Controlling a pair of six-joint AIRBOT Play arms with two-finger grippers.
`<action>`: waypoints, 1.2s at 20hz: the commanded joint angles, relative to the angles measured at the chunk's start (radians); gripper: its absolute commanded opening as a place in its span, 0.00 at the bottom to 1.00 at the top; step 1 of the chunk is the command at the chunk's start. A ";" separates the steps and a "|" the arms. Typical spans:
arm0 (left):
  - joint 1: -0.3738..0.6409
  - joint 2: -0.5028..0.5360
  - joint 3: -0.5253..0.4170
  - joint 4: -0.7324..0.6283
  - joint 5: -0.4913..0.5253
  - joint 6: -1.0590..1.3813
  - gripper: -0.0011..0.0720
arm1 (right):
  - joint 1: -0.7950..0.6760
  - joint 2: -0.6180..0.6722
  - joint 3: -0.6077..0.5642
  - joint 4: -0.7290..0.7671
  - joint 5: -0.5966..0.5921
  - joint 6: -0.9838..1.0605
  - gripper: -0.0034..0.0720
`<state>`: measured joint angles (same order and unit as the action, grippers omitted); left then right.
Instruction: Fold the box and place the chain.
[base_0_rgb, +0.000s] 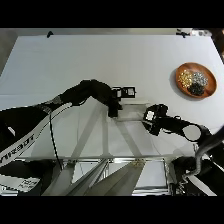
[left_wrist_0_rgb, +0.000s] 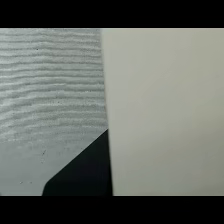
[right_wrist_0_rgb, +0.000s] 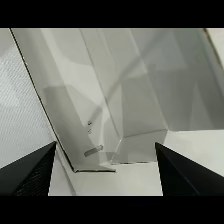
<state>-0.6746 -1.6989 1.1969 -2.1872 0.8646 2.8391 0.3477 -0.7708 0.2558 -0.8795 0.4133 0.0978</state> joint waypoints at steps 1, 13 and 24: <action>0.000 0.001 0.001 0.001 0.003 0.003 0.03 | -0.035 -0.016 0.027 0.059 0.002 -0.109 0.96; 0.000 0.001 0.001 0.001 0.003 0.003 0.03 | -0.107 -0.111 0.047 0.227 0.056 -0.309 0.96; 0.000 0.001 0.001 0.001 0.003 0.003 0.03 | -0.162 -0.135 0.050 0.354 0.172 -0.468 0.98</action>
<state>-0.6743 -1.6989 1.1969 -2.1868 0.8669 2.8422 0.2176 -0.9039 0.3031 -0.5602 0.5434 -0.3321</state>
